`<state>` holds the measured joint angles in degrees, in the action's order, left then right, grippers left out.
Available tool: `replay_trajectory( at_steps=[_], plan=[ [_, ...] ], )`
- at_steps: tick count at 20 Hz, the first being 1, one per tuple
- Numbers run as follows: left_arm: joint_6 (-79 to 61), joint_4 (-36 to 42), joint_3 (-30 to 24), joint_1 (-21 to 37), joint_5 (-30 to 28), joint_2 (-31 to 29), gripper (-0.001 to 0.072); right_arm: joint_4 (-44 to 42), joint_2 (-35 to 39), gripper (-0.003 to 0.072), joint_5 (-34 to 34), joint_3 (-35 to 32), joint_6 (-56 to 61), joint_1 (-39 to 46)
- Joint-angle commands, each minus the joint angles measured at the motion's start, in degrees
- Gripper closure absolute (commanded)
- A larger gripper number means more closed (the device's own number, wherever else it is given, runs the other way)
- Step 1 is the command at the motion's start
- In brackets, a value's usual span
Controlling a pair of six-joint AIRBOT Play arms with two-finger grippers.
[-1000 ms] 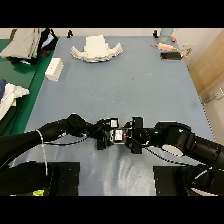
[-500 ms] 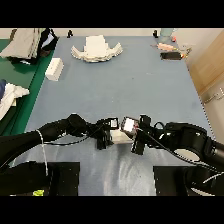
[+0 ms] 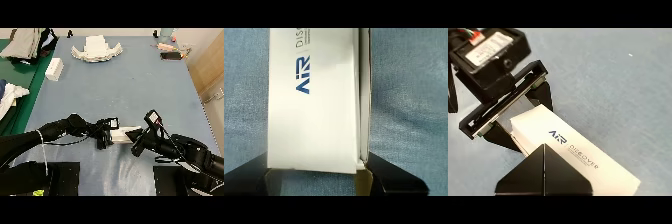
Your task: Fold the box.
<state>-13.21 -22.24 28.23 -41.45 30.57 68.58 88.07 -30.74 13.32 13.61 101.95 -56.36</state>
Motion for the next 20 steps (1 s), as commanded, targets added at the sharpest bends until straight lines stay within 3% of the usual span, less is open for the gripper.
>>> replay_trajectory(
  at_steps=[1, 11, 20],
  plan=[
    [0.0, 0.0, 0.0, 0.0, 0.0, 0.0, 0.0200, 0.1, 0.9, 0.0685, -6.5, -4.4, 4.5, 0.0],
    [0.0, 0.0, 0.0, 0.0, 0.0, 0.0, 0.0200, 2.3, -9.9, 0.0684, -9.1, -4.8, 4.5, -0.1],
    [0.0, 0.0, 0.0, 0.0, 0.0, 0.0, 0.0201, 2.1, -10.7, 0.0684, -8.3, -4.8, 4.5, -0.1]
  ],
)
